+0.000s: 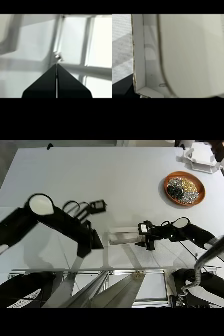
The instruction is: Fold the box and place the chain.
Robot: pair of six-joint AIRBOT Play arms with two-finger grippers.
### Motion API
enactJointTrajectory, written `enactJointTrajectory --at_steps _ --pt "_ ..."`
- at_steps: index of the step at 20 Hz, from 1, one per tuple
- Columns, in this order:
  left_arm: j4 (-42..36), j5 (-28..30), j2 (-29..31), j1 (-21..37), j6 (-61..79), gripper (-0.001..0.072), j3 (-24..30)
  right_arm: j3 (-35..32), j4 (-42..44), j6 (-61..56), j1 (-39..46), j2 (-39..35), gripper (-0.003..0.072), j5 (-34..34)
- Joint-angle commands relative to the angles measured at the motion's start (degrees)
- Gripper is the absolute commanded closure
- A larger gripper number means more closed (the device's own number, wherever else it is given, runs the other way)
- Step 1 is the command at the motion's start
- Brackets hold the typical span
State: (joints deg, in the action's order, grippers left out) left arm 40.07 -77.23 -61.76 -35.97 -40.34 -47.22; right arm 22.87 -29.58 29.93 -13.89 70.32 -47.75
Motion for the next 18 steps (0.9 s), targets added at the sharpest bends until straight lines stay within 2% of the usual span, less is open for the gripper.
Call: enactJointTrajectory --at_steps 1,3,6,9,12,18 --pt "-5.3 16.5 0.5 -13.7 -1.7 0.0707 3.4 0.0 0.0 0.0 0.0 0.0 0.0270 0.0" --pt "-5.4 31.6 -1.0 -19.5 -2.0 0.0707 3.5 0.0 0.0 0.0 0.0 0.0 0.0270 0.0" --pt "-5.3 52.8 -4.2 -20.7 -6.5 0.0707 3.5 0.0 0.0 0.0 0.0 0.0 0.0270 0.0" --pt "-5.3 65.2 -8.8 -18.5 -11.3 0.0708 3.5 0.0 0.0 0.0 0.0 0.0 0.0270 0.0" --pt "-5.4 68.6 -13.7 -15.2 -15.9 0.0708 3.5 0.0 0.0 0.0 0.0 0.0 0.0270 0.0" --pt "-5.4 67.1 -18.9 -12.7 -20.4 0.0708 3.5 0.0 0.0 0.0 0.0 0.0 0.0270 0.0"
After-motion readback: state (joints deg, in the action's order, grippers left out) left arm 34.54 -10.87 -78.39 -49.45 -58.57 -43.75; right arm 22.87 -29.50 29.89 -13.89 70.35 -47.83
